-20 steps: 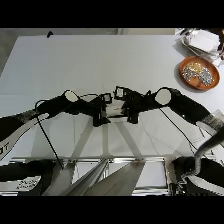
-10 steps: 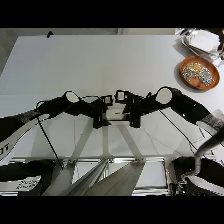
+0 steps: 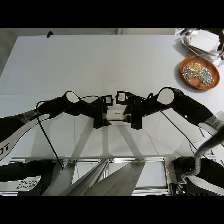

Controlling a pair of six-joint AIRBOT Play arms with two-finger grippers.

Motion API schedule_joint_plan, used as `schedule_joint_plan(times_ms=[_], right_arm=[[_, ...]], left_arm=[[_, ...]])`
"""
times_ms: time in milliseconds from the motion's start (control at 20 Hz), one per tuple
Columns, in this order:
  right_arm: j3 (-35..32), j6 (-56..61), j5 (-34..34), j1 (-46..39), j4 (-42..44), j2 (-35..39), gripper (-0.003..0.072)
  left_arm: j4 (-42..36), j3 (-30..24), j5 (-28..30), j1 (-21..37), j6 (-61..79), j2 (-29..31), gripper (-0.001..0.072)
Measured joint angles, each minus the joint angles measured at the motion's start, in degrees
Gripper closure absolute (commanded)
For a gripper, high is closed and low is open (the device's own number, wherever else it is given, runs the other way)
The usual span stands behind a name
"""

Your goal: Fold the box and place the chain.

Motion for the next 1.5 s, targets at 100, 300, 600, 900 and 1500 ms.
schedule_joint_plan(times_ms=[100,300,600,900,1500], right_arm=[[0.0,-0.02,-0.13,0.0,0.5,0.92,0.0382],[0.04,-0.02,-0.7,-0.02,1.64,3.34,0.0382],[0.02,0.85,-0.9,-2.25,3.85,5.97,0.0673],[-3.13,-1.73,-0.42,-12.35,20.22,7.98,0.0673],[-19.34,-22.62,-4.09,-14.86,53.94,2.54,0.0676]], left_arm=[[-0.28,0.02,0.92,0.02,-0.15,0.0,0.0277],[-0.2,0.02,1.03,0.07,-0.07,-0.02,0.0277],[0.02,0.02,0.59,0.07,0.17,-0.02,0.0277],[0.07,0.04,0.42,0.07,0.22,-0.04,0.0277],[0.09,0.04,0.33,0.07,0.22,-0.04,0.0277]])
